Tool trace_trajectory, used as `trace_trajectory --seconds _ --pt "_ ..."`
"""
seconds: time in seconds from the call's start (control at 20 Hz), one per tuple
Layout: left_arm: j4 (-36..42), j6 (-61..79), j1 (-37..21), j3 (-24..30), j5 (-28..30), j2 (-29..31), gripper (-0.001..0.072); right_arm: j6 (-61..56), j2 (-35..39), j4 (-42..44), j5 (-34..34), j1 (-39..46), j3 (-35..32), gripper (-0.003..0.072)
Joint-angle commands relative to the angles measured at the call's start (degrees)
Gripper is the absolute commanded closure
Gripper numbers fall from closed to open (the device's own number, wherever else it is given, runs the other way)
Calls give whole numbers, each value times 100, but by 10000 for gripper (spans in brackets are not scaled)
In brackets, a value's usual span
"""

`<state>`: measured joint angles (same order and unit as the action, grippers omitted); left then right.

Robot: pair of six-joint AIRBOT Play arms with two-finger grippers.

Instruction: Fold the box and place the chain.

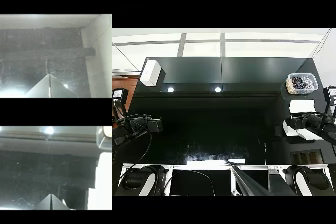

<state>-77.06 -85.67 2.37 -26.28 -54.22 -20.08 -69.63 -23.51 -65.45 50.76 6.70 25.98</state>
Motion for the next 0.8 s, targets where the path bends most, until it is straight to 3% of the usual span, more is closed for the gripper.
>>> trace_trajectory --seconds 0.0,0.75 --pt "-2 0 4 2 4 7 681 -2 2 2 2 -2 0 673" --pt "9 -2 4 2 7 7 681 -2 2 66 2 -2 0 673"
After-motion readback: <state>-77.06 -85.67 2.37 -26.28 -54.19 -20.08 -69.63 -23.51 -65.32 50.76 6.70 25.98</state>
